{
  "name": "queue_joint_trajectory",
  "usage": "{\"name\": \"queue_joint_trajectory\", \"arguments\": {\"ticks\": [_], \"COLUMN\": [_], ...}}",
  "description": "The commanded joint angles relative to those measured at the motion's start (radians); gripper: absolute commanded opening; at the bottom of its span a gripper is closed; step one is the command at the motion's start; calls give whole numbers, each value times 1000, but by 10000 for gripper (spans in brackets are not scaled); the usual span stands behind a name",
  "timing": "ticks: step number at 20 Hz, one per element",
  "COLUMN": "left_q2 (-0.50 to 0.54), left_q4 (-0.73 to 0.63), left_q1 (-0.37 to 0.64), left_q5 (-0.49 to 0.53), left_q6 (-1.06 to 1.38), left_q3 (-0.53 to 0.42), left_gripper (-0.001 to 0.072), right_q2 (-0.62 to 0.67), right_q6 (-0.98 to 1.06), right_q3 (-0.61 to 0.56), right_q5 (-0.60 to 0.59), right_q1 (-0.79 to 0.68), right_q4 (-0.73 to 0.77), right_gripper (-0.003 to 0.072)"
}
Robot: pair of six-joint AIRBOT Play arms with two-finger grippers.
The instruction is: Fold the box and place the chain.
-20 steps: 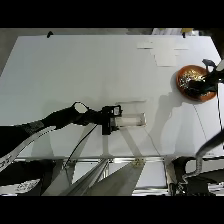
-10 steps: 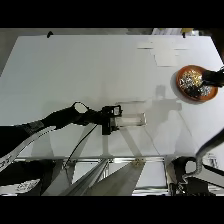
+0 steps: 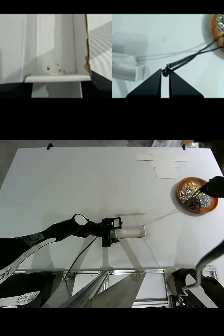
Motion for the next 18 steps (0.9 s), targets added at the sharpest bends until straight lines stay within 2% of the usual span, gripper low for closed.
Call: {"name": "queue_joint_trajectory", "arguments": {"ticks": [1,5,8,12,18], "left_q2": [0,0,0,0,0], "left_q4": [0,0,0,0,0], "left_q1": [1,1,1,1,1], "left_q5": [0,0,0,0,1], "left_q6": [0,0,0,0,0], "left_q3": [0,0,0,0,0], "left_gripper": [101,101,101,101,101], "right_q2": [143,262,332,365,338], "right_q6": [47,83,98,99,150], "right_q3": [-36,-150,-252,-368,-485], "right_q5": [27,28,-23,-157,-430], "right_q1": [109,222,288,394,653], "right_q4": [17,20,53,228,225], "right_gripper": [19,19,19,18,18]}}
